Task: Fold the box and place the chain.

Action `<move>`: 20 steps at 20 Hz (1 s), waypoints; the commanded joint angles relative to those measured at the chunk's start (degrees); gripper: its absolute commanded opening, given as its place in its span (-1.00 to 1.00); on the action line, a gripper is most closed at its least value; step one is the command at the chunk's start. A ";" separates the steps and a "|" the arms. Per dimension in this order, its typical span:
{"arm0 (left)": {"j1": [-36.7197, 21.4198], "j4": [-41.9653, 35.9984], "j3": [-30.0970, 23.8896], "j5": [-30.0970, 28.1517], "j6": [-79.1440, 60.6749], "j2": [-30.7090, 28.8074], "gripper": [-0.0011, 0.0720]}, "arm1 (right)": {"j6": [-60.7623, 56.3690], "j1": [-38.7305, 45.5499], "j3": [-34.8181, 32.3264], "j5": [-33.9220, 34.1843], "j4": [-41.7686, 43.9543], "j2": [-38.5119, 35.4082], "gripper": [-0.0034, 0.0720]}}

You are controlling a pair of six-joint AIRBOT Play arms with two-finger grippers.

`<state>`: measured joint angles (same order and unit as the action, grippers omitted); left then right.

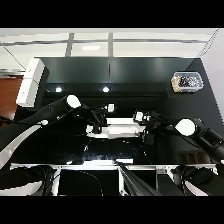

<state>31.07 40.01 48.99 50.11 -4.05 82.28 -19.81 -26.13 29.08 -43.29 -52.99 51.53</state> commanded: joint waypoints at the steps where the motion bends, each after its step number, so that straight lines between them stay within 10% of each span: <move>1: 0.02 0.00 -0.02 -0.04 0.00 0.04 -0.90 | -0.11 0.48 0.07 1.05 -0.98 0.00 0.62; 20: 0.33 2.43 0.02 -0.11 -0.26 -1.99 -0.91 | 10.91 2.56 -0.07 1.18 4.55 0.28 0.62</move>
<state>31.27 40.91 48.99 50.06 -4.12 80.68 -11.90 -23.83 29.02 -41.47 -49.95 51.72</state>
